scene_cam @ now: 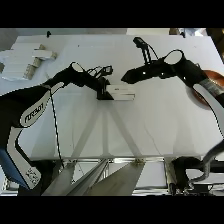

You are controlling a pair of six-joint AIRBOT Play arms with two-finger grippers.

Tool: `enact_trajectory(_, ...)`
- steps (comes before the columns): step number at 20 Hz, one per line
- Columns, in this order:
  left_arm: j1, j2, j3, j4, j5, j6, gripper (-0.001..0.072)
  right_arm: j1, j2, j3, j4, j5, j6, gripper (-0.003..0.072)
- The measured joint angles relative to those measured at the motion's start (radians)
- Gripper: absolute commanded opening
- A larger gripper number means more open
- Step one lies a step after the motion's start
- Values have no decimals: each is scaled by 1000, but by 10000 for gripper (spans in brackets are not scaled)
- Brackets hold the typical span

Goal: Fold the box and place the chain.

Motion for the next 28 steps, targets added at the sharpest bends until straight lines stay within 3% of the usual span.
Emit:
enact_trajectory(8, 0, 0, 0, 2, 0, 2, 533, -56, -12, -208, 11, -74, -43, 9)
enact_trajectory(15, 0, 0, 0, 2, 0, -1, 533, -58, -23, -254, 10, -117, -51, 9)
enact_trajectory(24, 0, 0, 0, 0, 0, -3, 533, -61, 211, -259, -10, -209, -56, 11)
enact_trajectory(28, 0, 0, 0, 0, 0, -1, 533, -64, 327, -259, -118, -245, -47, 11)
